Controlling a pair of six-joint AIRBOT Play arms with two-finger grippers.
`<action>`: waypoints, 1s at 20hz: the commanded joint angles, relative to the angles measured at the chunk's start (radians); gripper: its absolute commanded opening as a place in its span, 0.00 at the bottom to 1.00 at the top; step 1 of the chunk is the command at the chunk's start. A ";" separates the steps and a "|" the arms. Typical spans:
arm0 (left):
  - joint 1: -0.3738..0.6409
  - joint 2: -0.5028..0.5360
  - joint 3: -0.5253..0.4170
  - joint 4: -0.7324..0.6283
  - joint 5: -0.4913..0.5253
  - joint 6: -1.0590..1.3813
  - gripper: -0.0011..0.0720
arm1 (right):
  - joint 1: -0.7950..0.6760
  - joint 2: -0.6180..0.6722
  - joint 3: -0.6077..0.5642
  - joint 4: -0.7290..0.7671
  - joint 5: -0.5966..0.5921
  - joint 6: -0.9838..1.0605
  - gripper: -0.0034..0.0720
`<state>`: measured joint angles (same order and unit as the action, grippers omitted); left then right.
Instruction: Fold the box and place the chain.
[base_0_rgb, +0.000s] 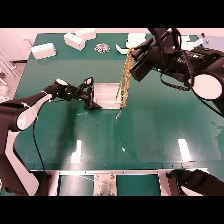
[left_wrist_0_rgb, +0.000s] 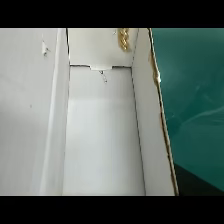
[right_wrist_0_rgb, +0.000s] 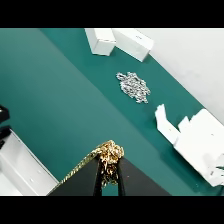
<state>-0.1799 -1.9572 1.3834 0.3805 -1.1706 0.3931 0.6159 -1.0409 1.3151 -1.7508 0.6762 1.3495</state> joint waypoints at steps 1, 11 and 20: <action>0.000 0.001 0.000 0.000 0.000 0.000 0.88 | 0.007 -0.036 -0.002 0.048 -0.044 0.000 0.04; 0.000 0.001 0.000 0.000 0.000 0.000 0.88 | 0.012 -0.198 -0.002 0.207 -0.126 -0.079 0.04; 0.000 0.001 0.000 0.000 0.000 0.000 0.88 | 0.012 -0.320 -0.092 0.243 -0.126 -0.080 0.04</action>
<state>-0.1799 -1.9572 1.3834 0.3805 -1.1706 0.3931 0.6270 -1.3212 1.2560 -1.5162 0.5499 1.2716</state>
